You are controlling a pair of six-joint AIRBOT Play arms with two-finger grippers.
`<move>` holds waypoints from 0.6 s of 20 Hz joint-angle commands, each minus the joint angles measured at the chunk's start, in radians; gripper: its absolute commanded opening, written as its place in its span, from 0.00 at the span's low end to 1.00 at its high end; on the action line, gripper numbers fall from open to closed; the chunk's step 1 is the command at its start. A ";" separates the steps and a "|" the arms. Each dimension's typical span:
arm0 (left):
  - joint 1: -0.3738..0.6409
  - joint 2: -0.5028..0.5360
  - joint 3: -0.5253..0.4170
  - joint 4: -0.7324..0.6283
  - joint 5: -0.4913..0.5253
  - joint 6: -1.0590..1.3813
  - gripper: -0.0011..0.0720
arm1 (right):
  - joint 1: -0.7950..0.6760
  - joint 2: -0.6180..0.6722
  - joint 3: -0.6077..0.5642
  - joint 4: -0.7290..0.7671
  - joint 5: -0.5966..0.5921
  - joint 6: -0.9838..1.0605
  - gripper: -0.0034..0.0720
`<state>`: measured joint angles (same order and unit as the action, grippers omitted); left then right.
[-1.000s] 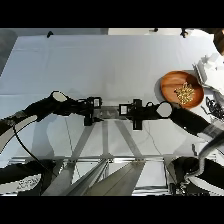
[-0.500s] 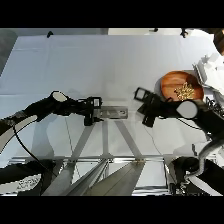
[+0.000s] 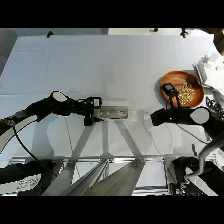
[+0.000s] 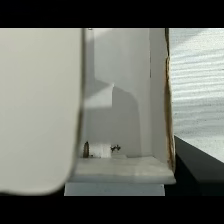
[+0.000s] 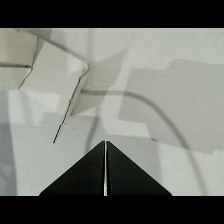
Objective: Fold the box and place the chain.
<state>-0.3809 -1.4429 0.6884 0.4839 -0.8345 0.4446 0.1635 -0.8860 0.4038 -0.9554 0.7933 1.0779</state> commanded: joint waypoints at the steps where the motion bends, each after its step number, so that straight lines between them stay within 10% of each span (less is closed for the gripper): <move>1: 0.000 -0.001 0.000 0.000 0.000 0.000 0.61 | -0.014 -0.091 -0.043 0.189 -0.034 0.030 0.05; 12: 0.000 -0.001 0.000 0.000 0.000 0.000 0.61 | -0.014 -0.297 -0.043 0.746 0.064 -0.363 0.05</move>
<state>-0.3809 -1.4429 0.6884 0.4843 -0.8345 0.4446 0.1501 -1.1667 0.3618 -0.3252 0.7826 0.7776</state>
